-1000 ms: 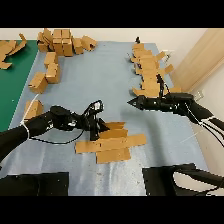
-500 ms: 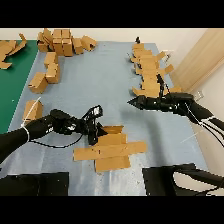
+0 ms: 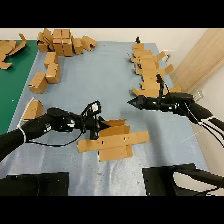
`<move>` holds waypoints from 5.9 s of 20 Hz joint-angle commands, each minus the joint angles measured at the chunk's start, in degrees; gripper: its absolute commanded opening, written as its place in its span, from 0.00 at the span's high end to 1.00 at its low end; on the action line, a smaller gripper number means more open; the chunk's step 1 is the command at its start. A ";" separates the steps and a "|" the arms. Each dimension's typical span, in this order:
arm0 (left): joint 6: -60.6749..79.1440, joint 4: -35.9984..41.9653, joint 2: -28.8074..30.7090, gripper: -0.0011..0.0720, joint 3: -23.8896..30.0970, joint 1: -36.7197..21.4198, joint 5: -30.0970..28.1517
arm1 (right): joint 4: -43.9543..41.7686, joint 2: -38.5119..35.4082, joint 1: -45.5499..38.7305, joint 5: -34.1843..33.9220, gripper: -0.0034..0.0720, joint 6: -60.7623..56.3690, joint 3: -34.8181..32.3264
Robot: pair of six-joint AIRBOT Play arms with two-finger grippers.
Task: Fold the box.
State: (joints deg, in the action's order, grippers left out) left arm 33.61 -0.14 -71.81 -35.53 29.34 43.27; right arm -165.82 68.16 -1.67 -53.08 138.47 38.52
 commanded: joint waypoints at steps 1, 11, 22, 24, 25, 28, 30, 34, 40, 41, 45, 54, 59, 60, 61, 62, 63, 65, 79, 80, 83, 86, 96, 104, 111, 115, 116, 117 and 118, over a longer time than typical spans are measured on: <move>4.90 1.40 0.37 0.97 -0.07 0.09 -1.46 | -0.07 -0.02 0.04 0.15 0.94 0.02 0.07; 5.62 1.46 0.37 0.97 3.06 5.35 -7.54 | -0.07 -0.02 0.04 0.13 0.94 0.04 0.07; 3.85 1.44 0.39 0.97 5.35 5.68 -4.50 | -0.09 -0.02 0.07 0.15 0.94 0.09 0.07; 2.49 1.42 0.39 0.97 5.35 5.68 -3.72 | -0.09 -0.02 0.07 0.15 0.94 0.26 0.09; 1.53 1.40 0.39 0.97 5.35 5.68 -3.74 | -0.09 -0.02 0.07 0.13 0.94 0.46 0.07; 1.22 1.44 0.39 0.97 5.33 5.68 -3.72 | -0.07 -0.02 0.07 0.13 0.94 0.61 0.07; 0.85 1.44 0.39 0.97 5.33 5.68 -3.69 | -0.07 -0.02 0.07 0.13 0.94 0.63 0.07; 0.85 1.44 0.39 0.97 5.33 5.66 -3.69 | -0.02 -0.02 0.07 0.15 0.95 0.63 0.07; 0.87 1.46 0.39 0.97 5.27 5.57 -3.80 | 1.03 -0.02 0.04 0.15 0.95 0.66 0.07; 0.87 1.46 0.39 0.97 5.29 5.57 -3.82 | 1.97 -0.02 0.02 0.15 0.95 0.63 0.09; 0.90 1.49 0.39 0.97 5.27 5.57 -3.72 | 9.11 -2.32 -0.17 0.52 0.95 -1.16 0.09; 0.90 1.46 0.37 0.97 5.27 5.57 -3.78 | 42.18 -19.45 3.08 1.64 0.95 -18.01 -1.40; 0.90 1.46 0.37 0.97 5.27 5.57 -3.78 | 54.82 -32.70 15.91 -7.69 0.95 -24.24 -5.86; 0.90 1.46 0.37 0.97 5.29 5.57 -3.80 | 54.84 -36.15 20.35 -7.82 0.95 -24.22 -7.61; 0.90 1.46 0.37 0.97 5.27 5.57 -3.78 | 54.93 -39.21 25.05 -7.67 0.95 -24.02 -9.29; 0.90 1.46 0.37 0.97 5.29 5.57 -3.78 | 55.52 -41.97 30.36 -7.58 0.95 -24.02 -11.26; 0.90 1.46 0.37 0.97 5.29 5.57 -3.78 | 56.37 -44.26 35.39 -7.74 0.95 -24.02 -13.18; 0.90 1.46 0.37 0.97 5.27 5.57 -3.78 | 59.52 -47.32 45.70 -8.07 0.95 -24.00 -17.09; 0.90 1.46 0.37 0.97 5.29 5.57 -3.80 | 81.00 -25.51 62.14 16.24 0.22 -17.88 -21.70; 0.90 1.46 0.39 0.97 5.27 5.57 -3.78 | 80.98 -25.55 62.14 16.92 0.22 -17.90 -21.68; 0.90 1.46 0.37 0.97 5.27 5.57 -3.82 | 81.05 -27.12 62.14 17.14 0.22 -17.90 -21.68; 0.90 1.46 0.37 0.97 5.27 5.57 -3.80 | 82.86 -28.65 62.14 17.11 0.22 -17.90 -21.68; 0.90 1.46 0.37 0.97 5.27 5.57 -3.80 | 91.23 -35.87 59.06 16.83 0.22 -27.10 -21.70; 0.90 1.46 0.37 0.97 5.27 5.57 -3.80 | 90.77 -34.38 58.03 16.04 0.22 -31.78 -21.70; 0.90 1.46 0.37 0.97 5.27 5.57 -3.80 | 91.06 -34.21 57.83 15.72 0.00 -34.14 -21.68; 0.90 1.46 0.37 0.97 5.29 5.57 -3.80 | 92.67 -34.21 56.63 16.44 0.00 -34.07 -21.68; 0.90 1.46 0.37 0.97 5.27 5.57 -3.80 | 93.04 -34.21 56.63 16.57 0.00 -34.07 -21.68; 0.90 1.46 0.37 0.97 5.27 5.57 -3.80 | 93.61 -34.21 56.63 16.92 0.00 -34.07 -21.68; 0.90 1.46 0.37 0.97 5.27 5.57 -3.80 | 94.29 -34.21 56.63 17.25 0.00 -34.05 -21.66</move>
State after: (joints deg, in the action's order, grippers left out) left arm 34.50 1.32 -71.48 -30.22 34.89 39.48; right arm -73.23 33.91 55.11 -36.60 104.53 16.84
